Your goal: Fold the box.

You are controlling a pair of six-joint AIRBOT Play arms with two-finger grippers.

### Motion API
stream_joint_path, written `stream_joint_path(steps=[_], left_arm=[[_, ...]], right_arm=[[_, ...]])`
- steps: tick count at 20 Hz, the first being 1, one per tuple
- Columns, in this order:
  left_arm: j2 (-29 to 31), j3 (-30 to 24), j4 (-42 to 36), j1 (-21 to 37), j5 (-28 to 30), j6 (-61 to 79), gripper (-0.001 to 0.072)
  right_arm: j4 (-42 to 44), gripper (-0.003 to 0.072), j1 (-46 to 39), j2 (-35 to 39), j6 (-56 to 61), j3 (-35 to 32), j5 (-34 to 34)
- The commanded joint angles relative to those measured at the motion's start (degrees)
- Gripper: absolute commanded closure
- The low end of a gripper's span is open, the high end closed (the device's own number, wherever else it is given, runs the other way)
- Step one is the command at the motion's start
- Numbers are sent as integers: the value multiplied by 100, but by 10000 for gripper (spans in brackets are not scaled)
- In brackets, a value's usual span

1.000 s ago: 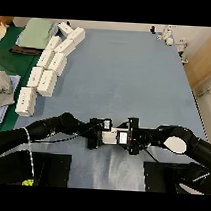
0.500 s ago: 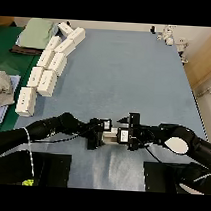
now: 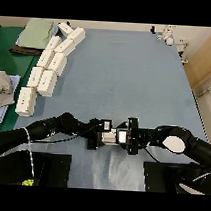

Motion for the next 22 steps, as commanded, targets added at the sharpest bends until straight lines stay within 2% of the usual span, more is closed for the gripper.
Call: stream_joint_path(steps=[1,7,11,12,14,15,16,20,22], left_arm=[[-2,4,-2,4,31,-9,219],[-2,4,-2,4,31,-9,219],[-2,4,-2,4,33,-9,219],[-2,4,-2,4,31,-9,218],[-2,4,-2,4,31,-9,218],[-2,4,-2,4,31,-9,219],[-2,4,-2,4,31,-9,219],[-2,4,-2,4,31,-9,218],[-2,4,-2,4,31,-9,218]], right_arm=[[111,139,2,92,2,0,271],[195,138,2,111,2,2,348],[892,142,2,448,321,0,74],[940,199,2,490,533,0,22],[940,445,2,487,986,-15,-76],[977,639,2,487,1244,-74,-190],[1110,684,2,487,1449,-175,-378],[2500,684,98,487,1344,-896,-1300],[2730,684,343,485,1346,-1169,-1788]])
